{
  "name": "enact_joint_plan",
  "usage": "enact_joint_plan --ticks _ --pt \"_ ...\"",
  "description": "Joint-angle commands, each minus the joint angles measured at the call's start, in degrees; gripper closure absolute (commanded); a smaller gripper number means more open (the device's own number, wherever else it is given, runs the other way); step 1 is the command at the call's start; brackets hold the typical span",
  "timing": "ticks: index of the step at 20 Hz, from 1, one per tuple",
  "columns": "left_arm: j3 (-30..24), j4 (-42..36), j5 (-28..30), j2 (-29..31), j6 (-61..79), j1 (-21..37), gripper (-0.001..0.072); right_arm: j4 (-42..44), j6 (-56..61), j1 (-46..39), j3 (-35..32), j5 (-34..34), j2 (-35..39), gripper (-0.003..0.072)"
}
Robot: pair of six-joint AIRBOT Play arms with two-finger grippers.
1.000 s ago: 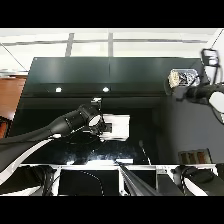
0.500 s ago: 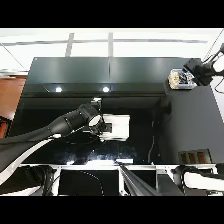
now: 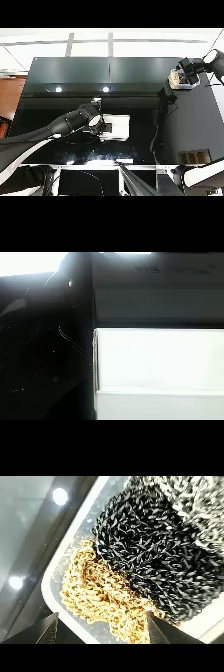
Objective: Fold the box and place the chain.
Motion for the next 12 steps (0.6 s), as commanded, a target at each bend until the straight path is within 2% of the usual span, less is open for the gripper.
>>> enact_joint_plan --ticks 1,5,6,8,9,10,12 --pt "0.0 0.0 0.0 0.0 0.0 0.0 0.0678 1.7 1.7 -0.1 0.8 -1.0 -2.3 0.0091" --pt "0.0 0.0 0.0 0.0 0.0 0.0 0.0678 3.0 1.8 0.4 0.8 -2.0 -3.9 0.0092" --pt "0.0 0.0 0.0 0.0 0.0 0.0 0.0678 3.0 1.7 0.4 0.8 -1.9 -4.4 0.0127" --pt "0.0 0.0 0.0 0.0 0.0 0.0 0.0678 3.0 0.6 0.4 0.9 -2.3 -4.5 0.0442" --pt "0.0 0.0 0.0 0.0 0.0 0.0 0.0678 3.4 -1.3 0.4 1.1 -2.2 -4.4 0.0563" --pt "0.0 0.0 0.1 0.0 0.0 0.0 0.0678 4.1 -4.4 0.3 1.2 -2.0 -4.2 0.0639" --pt "0.0 0.0 0.2 0.0 0.0 0.0 0.0678 4.1 -7.3 0.1 1.2 -0.9 -3.1 0.0640"
